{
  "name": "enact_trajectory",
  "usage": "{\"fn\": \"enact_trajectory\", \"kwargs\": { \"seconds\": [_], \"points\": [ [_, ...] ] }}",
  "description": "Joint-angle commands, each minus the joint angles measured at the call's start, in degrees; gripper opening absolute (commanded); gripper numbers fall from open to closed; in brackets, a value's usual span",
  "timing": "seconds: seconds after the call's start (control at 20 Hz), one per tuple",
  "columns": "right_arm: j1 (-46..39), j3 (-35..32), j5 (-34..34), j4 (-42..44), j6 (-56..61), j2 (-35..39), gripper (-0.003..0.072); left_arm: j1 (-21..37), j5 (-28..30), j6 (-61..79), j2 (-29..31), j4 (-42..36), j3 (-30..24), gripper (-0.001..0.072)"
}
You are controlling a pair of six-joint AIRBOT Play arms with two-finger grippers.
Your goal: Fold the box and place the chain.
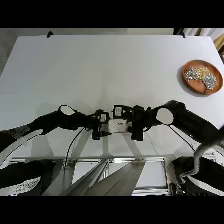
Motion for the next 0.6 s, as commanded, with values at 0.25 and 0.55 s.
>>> {"fn": "enact_trajectory", "kwargs": {
  "seconds": [0.25,0.55],
  "points": [
    [0.6,-0.1,0.2,-0.3,0.0,3.3,0.0440,0.0,0.1,-0.1,0.0,-0.1,0.0,0.0153],
    [0.5,-0.1,0.4,-0.3,3.0,11.8,0.0325,0.0,0.1,-0.1,0.0,-0.1,0.0,0.0153]
  ]
}}
